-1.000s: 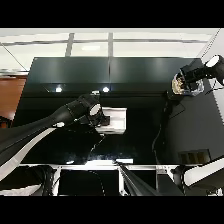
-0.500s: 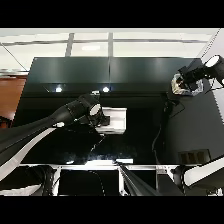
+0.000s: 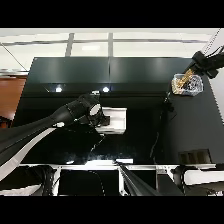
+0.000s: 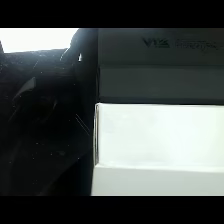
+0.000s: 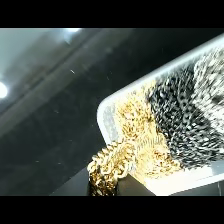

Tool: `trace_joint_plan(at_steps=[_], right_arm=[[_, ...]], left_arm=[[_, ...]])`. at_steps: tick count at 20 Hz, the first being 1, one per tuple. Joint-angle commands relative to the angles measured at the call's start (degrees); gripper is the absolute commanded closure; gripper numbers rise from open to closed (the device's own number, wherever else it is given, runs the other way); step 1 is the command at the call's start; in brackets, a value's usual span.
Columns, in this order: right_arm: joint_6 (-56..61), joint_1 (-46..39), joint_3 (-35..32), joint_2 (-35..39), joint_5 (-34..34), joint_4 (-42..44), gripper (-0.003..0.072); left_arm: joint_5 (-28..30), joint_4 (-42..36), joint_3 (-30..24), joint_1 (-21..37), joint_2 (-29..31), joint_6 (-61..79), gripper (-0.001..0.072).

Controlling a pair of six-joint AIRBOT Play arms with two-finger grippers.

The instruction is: Fold the box and place the chain.

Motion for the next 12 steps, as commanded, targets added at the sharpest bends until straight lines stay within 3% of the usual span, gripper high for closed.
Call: trace_joint_plan(at_steps=[1,9,12], right_arm=[[-3.5,-1.57,0.59,5.7,-0.02,0.61,0.0676],[-11.02,-3.34,11.93,13.27,0.7,14.25,0.0678],[-18.05,-3.32,13.38,16.5,3.72,20.11,0.0679]], left_arm=[[0.02,0.02,-0.02,0.0,0.02,0.02,0.068],[0.02,0.0,-0.02,0.0,0.02,0.0,0.0681],[0.0,0.02,-0.02,0.0,0.02,0.0,0.0681]])
